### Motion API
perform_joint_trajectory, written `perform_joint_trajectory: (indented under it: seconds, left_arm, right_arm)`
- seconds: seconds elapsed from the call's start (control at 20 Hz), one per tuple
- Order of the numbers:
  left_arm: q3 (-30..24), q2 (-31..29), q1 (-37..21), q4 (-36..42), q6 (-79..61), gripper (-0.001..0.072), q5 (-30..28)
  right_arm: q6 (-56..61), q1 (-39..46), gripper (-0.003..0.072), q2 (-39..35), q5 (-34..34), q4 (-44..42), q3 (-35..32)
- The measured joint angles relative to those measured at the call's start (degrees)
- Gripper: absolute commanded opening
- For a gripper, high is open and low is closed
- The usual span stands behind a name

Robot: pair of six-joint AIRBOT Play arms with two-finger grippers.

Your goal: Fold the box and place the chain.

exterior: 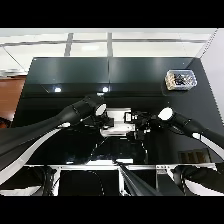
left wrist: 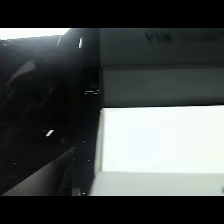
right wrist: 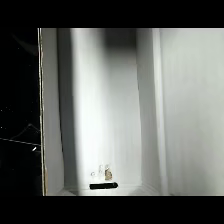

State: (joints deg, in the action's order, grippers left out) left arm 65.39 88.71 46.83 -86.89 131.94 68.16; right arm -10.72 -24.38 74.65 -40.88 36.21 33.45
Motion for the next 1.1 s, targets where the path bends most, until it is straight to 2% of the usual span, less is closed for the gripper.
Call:
perform_joint_trajectory:
  seconds: [0.1, 0.15, 0.2, 0.65, 0.75, 0.9, 1.1]
  left_arm:
    - [0.0, 0.37, 0.26, 0.15, 0.02, 0.0149, -0.57]
    - [0.0, 0.52, 0.37, 0.22, 0.04, 0.0106, -0.98]
    - [0.0, 0.57, 0.44, 0.24, 0.22, 0.0021, -1.07]
    - [0.04, 0.76, 0.61, 0.76, 0.22, 0.0023, -1.73]
    - [0.04, 0.76, 0.61, 0.81, 0.15, 0.0023, -1.77]
    - [0.04, 0.76, 0.61, 0.79, -0.17, 0.0023, -1.79]
    - [0.07, 0.76, 0.61, 0.85, -0.5, 0.0023, -1.88]
  right_arm:
    - [-0.02, 0.0, 0.0079, 0.0, 0.0, 0.0, 0.0]
    - [-0.02, 0.0, 0.0079, 0.0, 0.0, 0.0, 0.0]
    - [0.0, 0.0, 0.0078, 0.0, 0.02, 0.0, 0.0]
    - [0.04, 0.0, 0.0084, 0.0, 0.04, 0.0, 0.0]
    - [0.04, 0.0, 0.0713, 0.0, 0.02, 0.0, 0.0]
    - [3.17, 0.0, 0.0713, -0.59, -0.44, 1.05, 0.48]
    - [10.56, -0.04, 0.0711, -4.11, -3.34, 9.62, 1.14]
